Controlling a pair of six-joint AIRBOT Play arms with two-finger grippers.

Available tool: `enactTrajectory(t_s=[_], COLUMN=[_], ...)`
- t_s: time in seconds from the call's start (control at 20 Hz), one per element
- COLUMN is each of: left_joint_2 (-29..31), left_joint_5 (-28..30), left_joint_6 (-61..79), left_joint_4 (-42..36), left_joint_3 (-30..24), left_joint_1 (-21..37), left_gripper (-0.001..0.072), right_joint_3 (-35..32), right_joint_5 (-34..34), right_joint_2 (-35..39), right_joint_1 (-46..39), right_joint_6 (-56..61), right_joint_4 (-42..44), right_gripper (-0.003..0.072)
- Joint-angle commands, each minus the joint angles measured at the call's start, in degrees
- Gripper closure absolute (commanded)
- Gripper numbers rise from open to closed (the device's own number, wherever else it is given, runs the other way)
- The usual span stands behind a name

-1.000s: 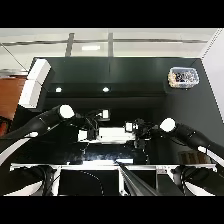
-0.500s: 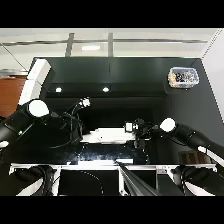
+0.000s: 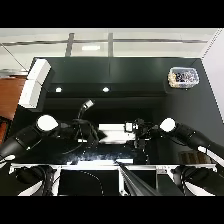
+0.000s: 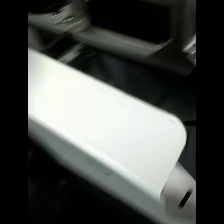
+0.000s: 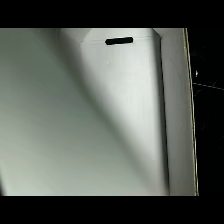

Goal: Fold the box and place the chain.

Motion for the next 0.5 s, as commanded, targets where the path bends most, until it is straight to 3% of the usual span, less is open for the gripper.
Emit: enactTrajectory(t_s=[0.0,0.1,0.3,0.45], left_joint_2=[-0.6,-2.7,-9.0,-10.4], left_joint_5=[18.9,21.8,20.0,20.1], left_joint_6=[2.3,2.6,5.5,7.1], left_joint_4=[-6.2,-5.9,-5.8,-4.6], left_joint_3=[-0.9,-0.9,-0.9,-0.9], left_joint_1=[-1.0,-1.0,-2.1,-4.2], left_gripper=[0.0679,0.0679,0.0678,0.0678], right_joint_3=[0.0,0.0,0.0,0.0], right_joint_5=[0.0,0.0,0.0,0.0], right_joint_2=[0.0,0.0,0.0,0.0], right_joint_1=[0.0,0.0,0.0,0.0], right_joint_6=[0.0,0.0,0.0,0.0], right_joint_4=[0.0,0.0,0.0,0.0], right_gripper=[0.0209,0.0209,0.0209,0.0210])
